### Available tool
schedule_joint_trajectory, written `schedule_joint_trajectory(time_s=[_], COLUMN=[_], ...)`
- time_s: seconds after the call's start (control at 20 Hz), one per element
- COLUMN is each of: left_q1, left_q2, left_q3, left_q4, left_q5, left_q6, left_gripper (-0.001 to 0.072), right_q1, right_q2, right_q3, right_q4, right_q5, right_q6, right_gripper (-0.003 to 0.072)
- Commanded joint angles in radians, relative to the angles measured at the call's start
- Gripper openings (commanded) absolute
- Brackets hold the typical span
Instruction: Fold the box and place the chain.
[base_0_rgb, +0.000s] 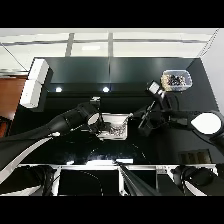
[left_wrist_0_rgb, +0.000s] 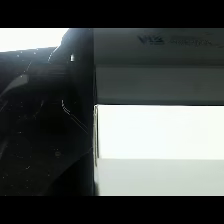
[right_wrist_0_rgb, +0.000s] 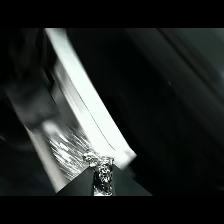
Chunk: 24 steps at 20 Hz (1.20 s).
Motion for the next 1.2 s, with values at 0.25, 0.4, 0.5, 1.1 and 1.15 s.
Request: schedule_joint_trajectory(time_s=[0.25, 0.4, 0.5, 1.1, 1.15], left_q1=[0.001, 0.001, 0.001, 0.0, 0.001], left_q2=[0.0, 0.0, 0.0, -0.001, -0.002], left_q3=[0.0, 0.0, 0.0, 0.043, 0.043], left_q4=[0.0, 0.0, -0.004, -0.038, -0.036], left_q5=[0.001, 0.001, -0.002, 0.045, 0.045], left_q6=[-0.001, -0.001, -0.001, -0.098, -0.098], left_gripper=[0.0031, 0.0031, 0.0031, 0.003, 0.0029], right_q1=[0.054, 0.053, 0.026, -0.225, -0.225], right_q2=[-0.168, -0.208, -0.195, -0.026, -0.026], right_q3=[0.043, 0.043, 0.048, 0.058, 0.058], right_q4=[0.163, 0.158, 0.121, 0.073, 0.072], right_q5=[0.033, 0.062, 0.11, 0.275, 0.27], right_q6=[0.15, 0.151, 0.154, 0.216, 0.219], right_gripper=[0.0019, 0.0276, 0.0396, 0.0395, 0.0395])
